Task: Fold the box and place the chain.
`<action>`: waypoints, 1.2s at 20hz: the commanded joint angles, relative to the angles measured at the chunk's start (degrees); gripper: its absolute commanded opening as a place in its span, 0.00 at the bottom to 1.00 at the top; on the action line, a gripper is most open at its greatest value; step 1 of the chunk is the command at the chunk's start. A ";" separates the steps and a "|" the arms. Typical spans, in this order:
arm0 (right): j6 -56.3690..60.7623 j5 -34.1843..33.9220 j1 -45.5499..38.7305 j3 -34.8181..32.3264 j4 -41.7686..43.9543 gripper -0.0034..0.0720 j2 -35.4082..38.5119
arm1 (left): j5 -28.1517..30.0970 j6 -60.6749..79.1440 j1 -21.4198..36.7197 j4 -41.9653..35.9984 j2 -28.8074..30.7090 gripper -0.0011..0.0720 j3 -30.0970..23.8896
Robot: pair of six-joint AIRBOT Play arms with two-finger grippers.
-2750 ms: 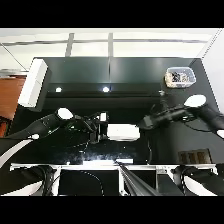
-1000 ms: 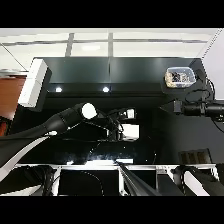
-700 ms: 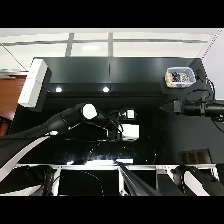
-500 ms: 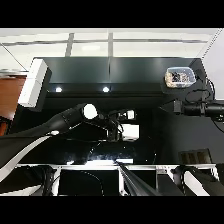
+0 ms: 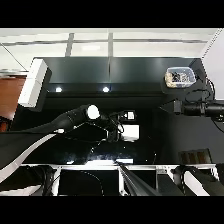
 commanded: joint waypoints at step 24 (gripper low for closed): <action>0.04 -0.94 0.02 -0.02 -0.85 0.10 0.04 | -24.48 -36.96 79.60 32.98 38.62 0.39 -14.32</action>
